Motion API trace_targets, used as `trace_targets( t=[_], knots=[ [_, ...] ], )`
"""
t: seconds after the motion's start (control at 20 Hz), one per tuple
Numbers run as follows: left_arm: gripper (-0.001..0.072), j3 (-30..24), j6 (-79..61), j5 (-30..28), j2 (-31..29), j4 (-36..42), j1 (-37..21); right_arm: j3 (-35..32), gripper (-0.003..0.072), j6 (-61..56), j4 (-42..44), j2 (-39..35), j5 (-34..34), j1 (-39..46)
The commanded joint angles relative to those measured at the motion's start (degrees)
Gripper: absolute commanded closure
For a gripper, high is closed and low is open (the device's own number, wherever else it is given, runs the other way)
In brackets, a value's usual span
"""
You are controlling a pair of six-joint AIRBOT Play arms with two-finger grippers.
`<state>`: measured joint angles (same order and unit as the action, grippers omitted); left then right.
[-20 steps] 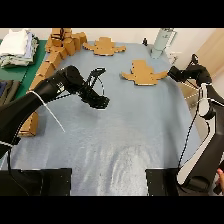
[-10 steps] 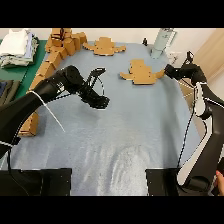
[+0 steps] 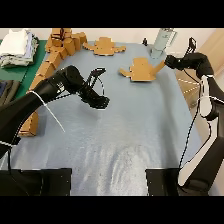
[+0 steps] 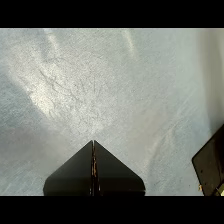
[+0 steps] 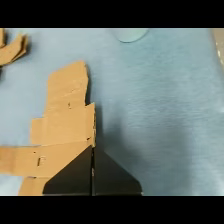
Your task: Fold the box.
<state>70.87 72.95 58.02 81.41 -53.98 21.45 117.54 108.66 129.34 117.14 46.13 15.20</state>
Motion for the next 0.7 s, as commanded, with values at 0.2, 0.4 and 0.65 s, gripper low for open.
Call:
trace_targets(
  t=[0.2, 0.4, 0.65],
  knots=[
    [0.0699, 0.02, -0.02, 0.0, 0.04, -0.02, -0.02, -13.88, 0.0689, 1.38, -0.74, -11.85, 9.99, -2.29],
    [0.0699, 0.02, -0.02, 0.0, 0.04, -0.02, -0.02, -29.57, 0.0689, 1.33, -1.84, -22.75, 7.17, -4.94],
    [0.0699, 0.02, -0.02, 0.0, 0.04, -0.02, -0.02, -55.08, 0.0689, -1.38, -2.97, -40.63, 4.04, -8.31]
  ],
)
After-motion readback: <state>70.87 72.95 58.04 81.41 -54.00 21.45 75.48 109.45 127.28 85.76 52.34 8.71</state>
